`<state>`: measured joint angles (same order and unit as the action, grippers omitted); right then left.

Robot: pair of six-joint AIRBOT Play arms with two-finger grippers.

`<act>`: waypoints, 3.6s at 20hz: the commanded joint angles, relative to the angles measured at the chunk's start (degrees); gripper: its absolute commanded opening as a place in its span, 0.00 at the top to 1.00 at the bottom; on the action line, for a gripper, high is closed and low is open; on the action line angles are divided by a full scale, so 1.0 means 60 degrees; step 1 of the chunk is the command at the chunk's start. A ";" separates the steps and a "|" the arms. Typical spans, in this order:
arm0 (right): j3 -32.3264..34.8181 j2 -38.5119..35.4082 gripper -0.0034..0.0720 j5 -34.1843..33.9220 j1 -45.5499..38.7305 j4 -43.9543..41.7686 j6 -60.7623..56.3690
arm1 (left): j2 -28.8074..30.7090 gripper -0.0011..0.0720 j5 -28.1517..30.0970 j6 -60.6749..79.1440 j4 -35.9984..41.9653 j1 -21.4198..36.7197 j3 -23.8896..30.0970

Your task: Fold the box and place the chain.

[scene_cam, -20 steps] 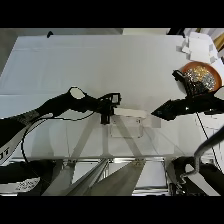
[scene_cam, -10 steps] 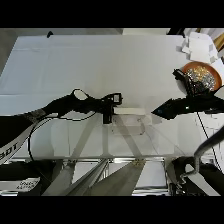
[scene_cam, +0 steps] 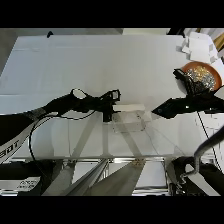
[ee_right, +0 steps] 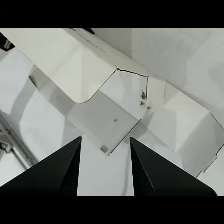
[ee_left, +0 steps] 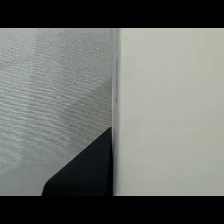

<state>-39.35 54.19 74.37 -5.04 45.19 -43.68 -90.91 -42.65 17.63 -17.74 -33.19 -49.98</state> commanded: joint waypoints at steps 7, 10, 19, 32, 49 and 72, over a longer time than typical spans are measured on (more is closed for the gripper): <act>-0.0007 -0.0004 0.51 -0.0011 0.0007 0.0000 -0.0004 | -0.0299 0.98 -0.1005 0.0062 -0.0051 0.0011 0.0004; -0.0007 -0.0004 0.51 -0.0007 0.0007 0.0000 -0.0004 | -0.0368 0.98 -0.1002 0.0058 -0.0047 0.0011 0.0000; -0.0007 -0.0004 0.51 -0.0007 0.0007 -0.0004 -0.0004 | -0.0302 0.98 -0.0991 0.0058 -0.0051 0.0011 0.0000; -0.0007 -0.0004 0.51 -0.0011 0.0007 -0.0004 -0.0004 | -0.0106 0.98 -0.0357 -0.0015 -0.0055 0.0011 0.0000; -0.0007 -0.0004 0.94 0.0907 0.0229 -0.0761 0.0040 | -0.0102 0.97 -0.0364 -0.0193 -0.0047 -0.0007 0.0000; 0.4003 -0.2980 0.18 -0.5308 0.6353 0.4732 0.1614 | -0.0102 0.97 -0.0364 -0.0193 -0.0047 -0.0007 0.0000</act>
<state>-19.55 37.50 53.15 28.75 72.12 -36.86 -91.57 -44.84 16.45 -18.00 -33.19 -49.91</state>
